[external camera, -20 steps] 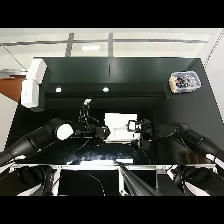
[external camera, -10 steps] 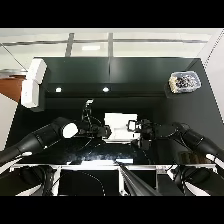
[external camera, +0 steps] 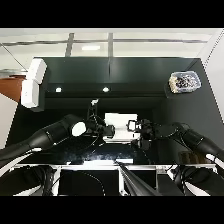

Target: Fold the box and place the chain.

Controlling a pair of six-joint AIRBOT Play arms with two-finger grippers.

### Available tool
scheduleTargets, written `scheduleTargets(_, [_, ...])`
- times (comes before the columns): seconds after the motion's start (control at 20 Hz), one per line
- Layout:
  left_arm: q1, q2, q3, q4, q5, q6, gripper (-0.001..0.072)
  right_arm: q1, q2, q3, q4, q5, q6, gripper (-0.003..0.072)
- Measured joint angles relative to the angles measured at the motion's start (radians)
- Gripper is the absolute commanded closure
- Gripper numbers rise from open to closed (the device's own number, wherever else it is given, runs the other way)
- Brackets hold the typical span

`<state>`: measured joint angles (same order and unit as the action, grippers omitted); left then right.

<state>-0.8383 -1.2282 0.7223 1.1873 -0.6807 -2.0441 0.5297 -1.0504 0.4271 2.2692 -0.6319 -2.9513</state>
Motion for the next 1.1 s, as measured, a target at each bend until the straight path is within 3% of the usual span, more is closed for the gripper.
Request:
scheduleTargets(0.05, [-0.013, -0.010, 0.016, 0.038, -0.023, -0.042, 0.0101, 0.000, 0.000, 0.000, 0.000, 0.000, 0.000, 0.0455])
scheduleTargets(0.15, [-0.039, -0.027, 0.051, 0.132, -0.076, -0.137, 0.0274, 0.000, 0.000, 0.000, 0.000, 0.000, 0.000, 0.0455])
scheduleTargets(0.2, [-0.050, -0.036, 0.067, 0.174, -0.098, -0.174, 0.0319, 0.000, 0.000, 0.000, 0.000, 0.000, 0.000, 0.0455])
scheduleTargets(0.45, [-0.094, -0.094, 0.150, 0.288, -0.196, -0.277, 0.0340, 0.000, 0.000, 0.000, 0.000, 0.000, 0.000, 0.0455])
scheduleTargets(0.55, [-0.109, -0.119, 0.179, 0.305, -0.218, -0.299, 0.0385, 0.000, 0.000, 0.000, 0.000, 0.000, 0.000, 0.0455])
scheduleTargets(0.6, [-0.114, -0.130, 0.192, 0.310, -0.228, -0.311, 0.0446, 0.000, 0.000, 0.000, 0.000, 0.000, 0.000, 0.0455])
scheduleTargets(0.7, [-0.124, -0.151, 0.214, 0.320, -0.251, -0.328, 0.0452, 0.000, 0.000, 0.000, 0.000, 0.000, 0.000, 0.0455])
scheduleTargets(0.75, [-0.127, -0.157, 0.221, 0.324, -0.258, -0.331, 0.0489, 0.000, 0.000, 0.000, 0.000, 0.000, 0.000, 0.0456])
scheduleTargets(1.1, [-0.135, -0.177, 0.239, 0.345, -0.274, -0.383, 0.0490, 0.000, 0.000, 0.000, 0.000, 0.000, 0.001, 0.0456])
